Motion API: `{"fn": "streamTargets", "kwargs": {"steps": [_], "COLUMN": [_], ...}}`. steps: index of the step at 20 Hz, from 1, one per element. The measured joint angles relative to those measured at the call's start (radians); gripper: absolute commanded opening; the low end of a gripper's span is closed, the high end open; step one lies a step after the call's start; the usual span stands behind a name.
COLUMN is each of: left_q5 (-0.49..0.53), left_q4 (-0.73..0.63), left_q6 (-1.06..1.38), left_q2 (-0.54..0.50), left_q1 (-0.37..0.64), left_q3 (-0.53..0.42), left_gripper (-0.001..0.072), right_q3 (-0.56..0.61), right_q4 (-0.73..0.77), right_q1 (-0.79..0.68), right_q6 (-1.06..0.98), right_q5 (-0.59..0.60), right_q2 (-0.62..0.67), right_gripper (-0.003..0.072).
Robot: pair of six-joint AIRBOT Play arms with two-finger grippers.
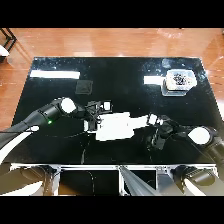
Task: Fold the box and place the chain.
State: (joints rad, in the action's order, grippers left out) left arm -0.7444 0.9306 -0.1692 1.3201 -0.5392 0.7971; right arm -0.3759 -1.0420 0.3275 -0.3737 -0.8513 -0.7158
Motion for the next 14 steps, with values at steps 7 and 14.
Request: {"fn": "streamTargets", "kwargs": {"steps": [7,14], "left_q5": [-0.036,-0.044], "left_q4": [-0.001,-0.001], "left_q6": [0.02,0.023], "left_q2": [0.0,0.0], "left_q1": [0.0,0.0], "left_q3": [0.0,0.0], "left_gripper": [0.0026,0.0026], "right_q3": [0.017,0.011], "right_q4": [0.073,0.217], "right_q1": [0.13,0.25], "right_q6": [0.181,0.236], "right_q5": [0.151,0.281], "right_q2": [-0.134,-0.22], "right_gripper": [0.0703,0.0702]}}
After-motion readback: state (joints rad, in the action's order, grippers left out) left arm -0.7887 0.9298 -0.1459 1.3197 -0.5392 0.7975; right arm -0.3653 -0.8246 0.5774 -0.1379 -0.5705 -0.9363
